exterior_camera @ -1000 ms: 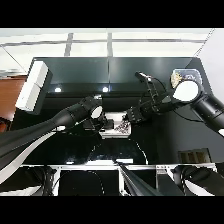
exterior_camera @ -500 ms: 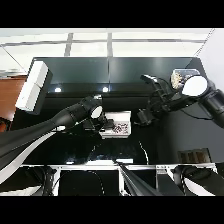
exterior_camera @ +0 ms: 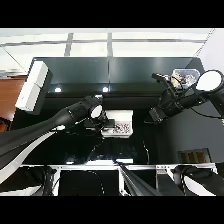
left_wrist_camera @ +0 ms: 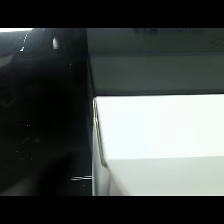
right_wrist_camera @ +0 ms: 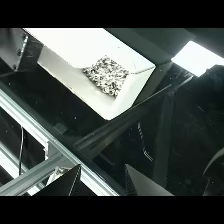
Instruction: Fold the box and place the chain.
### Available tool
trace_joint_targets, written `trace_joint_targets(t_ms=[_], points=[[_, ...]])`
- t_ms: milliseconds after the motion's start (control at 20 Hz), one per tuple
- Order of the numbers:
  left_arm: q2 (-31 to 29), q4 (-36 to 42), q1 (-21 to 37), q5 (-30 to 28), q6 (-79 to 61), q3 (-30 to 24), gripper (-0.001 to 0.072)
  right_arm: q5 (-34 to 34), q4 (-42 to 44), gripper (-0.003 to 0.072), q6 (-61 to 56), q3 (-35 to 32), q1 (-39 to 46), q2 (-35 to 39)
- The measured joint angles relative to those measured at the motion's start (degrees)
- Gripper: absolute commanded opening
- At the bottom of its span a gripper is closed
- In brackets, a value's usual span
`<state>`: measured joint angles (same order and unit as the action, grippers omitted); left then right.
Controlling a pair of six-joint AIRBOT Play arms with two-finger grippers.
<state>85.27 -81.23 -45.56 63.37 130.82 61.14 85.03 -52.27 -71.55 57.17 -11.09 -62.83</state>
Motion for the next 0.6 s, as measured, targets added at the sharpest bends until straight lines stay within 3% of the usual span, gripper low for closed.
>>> trace_joint_targets(t_ms=[150, 350, 600], points=[[-1.55, -2.10, -0.37, 0.52, -1.46, 1.60, 0.0498, -0.02, 0.24, 0.0301, 0.20, 0.00, 0.17, 0.00], [-8.52, -10.12, -1.95, 0.85, -9.18, 1.90, 0.0497, -0.44, 0.31, 0.0301, 0.42, 0.00, 0.28, 0.00], [-23.56, -14.71, 2.51, 1.42, -19.52, -6.64, 0.0498, -0.48, 0.24, 0.0301, 0.46, 0.00, 0.28, 0.00]])
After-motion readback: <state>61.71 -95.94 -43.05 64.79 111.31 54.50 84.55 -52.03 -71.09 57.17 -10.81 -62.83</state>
